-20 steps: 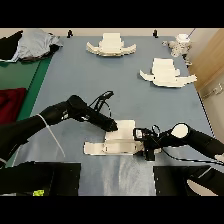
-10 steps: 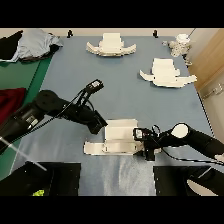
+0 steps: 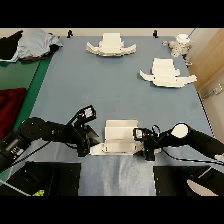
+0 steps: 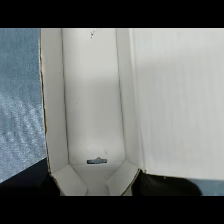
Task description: Fold the box.
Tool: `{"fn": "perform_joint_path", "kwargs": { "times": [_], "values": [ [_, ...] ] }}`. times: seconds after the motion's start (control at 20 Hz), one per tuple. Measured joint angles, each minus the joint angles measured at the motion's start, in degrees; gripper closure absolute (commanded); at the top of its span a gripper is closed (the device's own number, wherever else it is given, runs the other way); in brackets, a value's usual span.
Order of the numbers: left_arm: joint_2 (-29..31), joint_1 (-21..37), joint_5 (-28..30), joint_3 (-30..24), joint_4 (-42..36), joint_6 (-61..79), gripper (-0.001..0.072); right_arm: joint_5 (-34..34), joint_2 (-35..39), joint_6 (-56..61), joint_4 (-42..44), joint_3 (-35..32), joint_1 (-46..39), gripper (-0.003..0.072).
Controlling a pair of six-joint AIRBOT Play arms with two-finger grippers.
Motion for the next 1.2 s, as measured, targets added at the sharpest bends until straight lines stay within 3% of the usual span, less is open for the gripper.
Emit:
{"fn": "perform_joint_path", "kwargs": {
  "times": [0.4, 0.75, 0.9, 1.0, 1.05, 1.15, 1.2],
  "values": [
    [0.66, -0.11, 3.43, -5.64, -1.11, 19.12, 0.0087, 0.0, 0.0, 0.0, 0.0, 0.0, 0.0, 0.0159],
    [-6.29, -4.46, 7.23, -7.21, -2.6, 22.71, 0.0101, 0.0, 0.0, 0.02, 0.0, -0.02, 0.0, 0.0159],
    [-10.01, -6.38, 11.32, -7.28, -4.35, 23.15, 0.0376, 0.0, 0.0, 0.02, 0.0, -0.02, 0.0, 0.0159],
    [-12.07, -7.37, 13.81, -7.28, -5.29, 23.21, 0.051, 0.0, 0.0, 0.02, 0.0, 0.0, -0.02, 0.0159],
    [-12.79, -7.78, 14.75, -7.28, -5.55, 23.3, 0.0554, 0.0, 0.0, 0.02, 0.0, -0.02, 0.0, 0.0159],
    [-13.86, -8.63, 16.2, -7.28, -6.03, 23.54, 0.0553, 0.0, 0.0, 0.0, 0.0, -0.02, -0.02, 0.0159],
    [-14.27, -9.01, 16.94, -7.28, -6.38, 23.91, 0.0595, -0.02, 0.0, 0.02, 0.0, -0.02, -0.02, 0.0159]
  ]
}}
